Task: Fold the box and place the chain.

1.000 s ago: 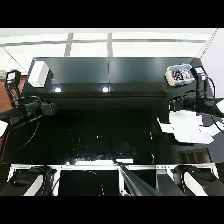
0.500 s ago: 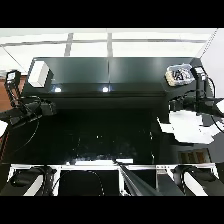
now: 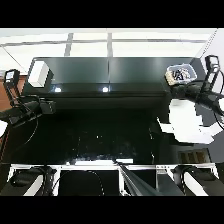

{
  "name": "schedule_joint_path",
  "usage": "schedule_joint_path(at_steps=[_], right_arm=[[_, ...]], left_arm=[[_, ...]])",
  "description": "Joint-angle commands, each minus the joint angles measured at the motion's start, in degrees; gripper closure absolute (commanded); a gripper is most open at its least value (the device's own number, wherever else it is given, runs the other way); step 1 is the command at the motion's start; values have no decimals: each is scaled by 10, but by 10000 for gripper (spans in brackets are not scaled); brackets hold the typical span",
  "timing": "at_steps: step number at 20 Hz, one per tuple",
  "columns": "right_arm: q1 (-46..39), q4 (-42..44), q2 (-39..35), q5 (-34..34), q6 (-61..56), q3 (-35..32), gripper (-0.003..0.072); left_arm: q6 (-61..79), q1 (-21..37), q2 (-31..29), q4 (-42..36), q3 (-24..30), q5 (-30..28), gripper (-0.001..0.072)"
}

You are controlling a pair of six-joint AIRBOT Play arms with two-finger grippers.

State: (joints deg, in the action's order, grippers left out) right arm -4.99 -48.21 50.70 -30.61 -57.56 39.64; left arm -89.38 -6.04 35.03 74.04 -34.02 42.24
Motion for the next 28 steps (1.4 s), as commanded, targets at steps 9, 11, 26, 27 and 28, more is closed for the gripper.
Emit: schedule_joint_path(at_steps=[9,11,26,27,28], right_arm=[[-339,-402,219,-324,-209,192,-18],[-382,-403,250,-361,-181,207,-17],[-360,-270,278,-437,38,215,667],[-347,-249,254,-430,31,213,666],[-331,-229,224,-415,19,206,666]], left_arm=[[-3,-3,70,-48,0,-4,9],[-2,-3,87,-76,0,-2,9],[-3,-4,119,-88,0,16,9],[-3,-4,119,-88,0,14,9],[-2,-4,119,-88,0,16,9]])
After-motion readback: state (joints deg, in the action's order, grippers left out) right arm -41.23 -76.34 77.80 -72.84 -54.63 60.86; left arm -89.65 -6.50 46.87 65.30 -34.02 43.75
